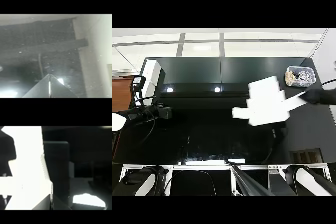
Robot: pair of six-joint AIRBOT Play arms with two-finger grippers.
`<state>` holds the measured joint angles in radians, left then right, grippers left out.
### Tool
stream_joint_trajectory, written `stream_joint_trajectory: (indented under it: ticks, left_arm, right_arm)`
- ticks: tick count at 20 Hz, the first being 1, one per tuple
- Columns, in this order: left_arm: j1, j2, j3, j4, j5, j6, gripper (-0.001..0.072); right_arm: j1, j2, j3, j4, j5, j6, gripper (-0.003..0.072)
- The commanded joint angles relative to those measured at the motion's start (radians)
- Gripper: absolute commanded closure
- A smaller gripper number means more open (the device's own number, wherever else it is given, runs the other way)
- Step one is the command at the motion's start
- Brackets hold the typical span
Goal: Fold the box and place the chain.
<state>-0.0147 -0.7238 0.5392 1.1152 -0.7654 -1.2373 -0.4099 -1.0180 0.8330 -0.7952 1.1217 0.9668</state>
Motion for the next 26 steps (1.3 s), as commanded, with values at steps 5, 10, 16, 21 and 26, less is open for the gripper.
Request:
stream_joint_trajectory:
  ticks: [5, 10, 16, 21, 26]
  left_arm:
    - [-0.029, -0.096, -0.002, -0.119, 0.0, 0.0, 0.0685]
    - [-0.121, -0.247, 0.021, -0.263, 0.037, 0.02, 0.0651]
    - [-0.108, -0.541, 0.219, -0.42, -0.181, 0.108, 0.0001]
    - [-0.116, -0.817, 0.302, -0.736, -0.435, 0.356, 0.0002]
    - [-0.18, -0.987, 0.445, -0.681, -0.617, 0.443, 0.0127]
  right_arm:
    - [0.586, 0.19, -0.442, 0.14, -0.525, 0.122, 0.0666]
    - [0.746, 0.18, -0.469, 0.14, -0.647, 0.152, 0.0666]
    - [0.747, 0.18, -0.469, 0.14, -0.631, 0.155, 0.0665]
    - [0.747, 0.18, -0.469, 0.14, -0.629, 0.155, 0.0665]
    - [0.747, 0.18, -0.469, 0.14, -0.628, 0.155, 0.0665]
